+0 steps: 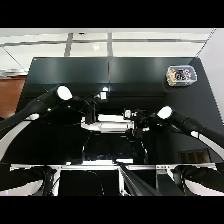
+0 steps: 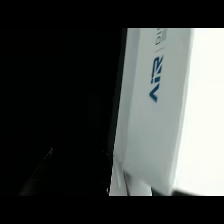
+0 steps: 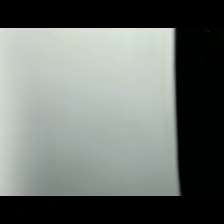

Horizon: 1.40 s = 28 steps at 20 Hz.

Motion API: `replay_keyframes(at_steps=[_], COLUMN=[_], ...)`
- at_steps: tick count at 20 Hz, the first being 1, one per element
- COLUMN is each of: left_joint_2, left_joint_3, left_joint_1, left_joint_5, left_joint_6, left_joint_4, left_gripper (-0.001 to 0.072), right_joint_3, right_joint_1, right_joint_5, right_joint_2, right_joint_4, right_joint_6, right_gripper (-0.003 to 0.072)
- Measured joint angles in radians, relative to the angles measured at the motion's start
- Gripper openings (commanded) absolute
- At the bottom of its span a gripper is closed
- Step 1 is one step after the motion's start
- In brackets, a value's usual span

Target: Fold the box and place the chain.

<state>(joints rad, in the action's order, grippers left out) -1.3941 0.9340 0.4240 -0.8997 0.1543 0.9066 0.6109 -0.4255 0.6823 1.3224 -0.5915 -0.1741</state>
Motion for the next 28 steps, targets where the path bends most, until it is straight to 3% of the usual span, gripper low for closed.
replay_keyframes(at_steps=[1,2,4,5,6,8,9,12,14,16,18,21,23,25,28], left_joint_2=[0.031,0.060,0.119,0.141,0.159,0.180,0.185,0.197,0.200,0.202,0.202,0.187,0.163,0.129,0.080], left_joint_3=[0.000,0.000,0.000,0.000,0.000,-0.002,-0.003,-0.030,-0.081,-0.140,-0.177,-0.200,-0.205,-0.208,-0.210], left_joint_1=[-0.008,-0.015,-0.031,-0.038,-0.047,-0.057,-0.060,-0.063,-0.051,-0.023,0.016,0.055,0.058,0.048,0.029], left_joint_5=[-0.005,-0.019,-0.084,-0.126,-0.172,-0.268,-0.309,-0.425,-0.424,-0.332,-0.172,0.100,0.224,0.284,0.289], left_joint_6=[0.046,0.092,0.168,0.199,0.237,0.315,0.343,0.395,0.412,0.418,0.409,0.399,0.395,0.400,0.435], left_joint_4=[0.034,0.070,0.146,0.174,0.195,0.222,0.222,0.118,-0.010,-0.152,-0.261,-0.347,-0.368,-0.363,-0.337], left_gripper=[0.0709,0.0709,0.0698,0.0612,0.0478,0.0028,0.0023,0.0022,0.0022,0.0022,0.0023,0.0023,0.0023,0.0023,0.0022], right_joint_3=[0.000,0.000,0.000,0.000,0.000,0.000,0.000,0.000,0.000,0.000,0.000,0.000,0.000,0.000,0.000], right_joint_1=[0.000,0.000,0.000,0.000,0.000,0.000,0.000,0.000,0.000,0.000,0.000,0.000,0.000,0.000,0.000], right_joint_5=[0.002,0.003,0.010,0.013,0.014,0.018,0.019,0.024,0.027,0.029,0.031,0.031,0.031,0.031,0.031], right_joint_2=[0.000,0.000,0.000,0.000,0.000,0.000,0.000,0.000,0.000,0.000,0.000,0.000,0.000,0.000,0.000], right_joint_4=[0.000,-0.002,-0.005,-0.006,-0.007,-0.008,-0.009,-0.010,-0.011,-0.011,-0.011,-0.012,-0.012,-0.012,-0.011], right_joint_6=[-0.001,-0.002,-0.008,-0.010,-0.012,-0.015,-0.016,-0.019,-0.020,-0.021,-0.023,-0.023,-0.023,-0.022,-0.021], right_gripper=[0.0477,0.0416,0.0416,0.0417,0.0416,0.0097,0.0063,0.0063,0.0063,0.0063,0.0063,0.0063,0.0063,0.0062,0.0062])
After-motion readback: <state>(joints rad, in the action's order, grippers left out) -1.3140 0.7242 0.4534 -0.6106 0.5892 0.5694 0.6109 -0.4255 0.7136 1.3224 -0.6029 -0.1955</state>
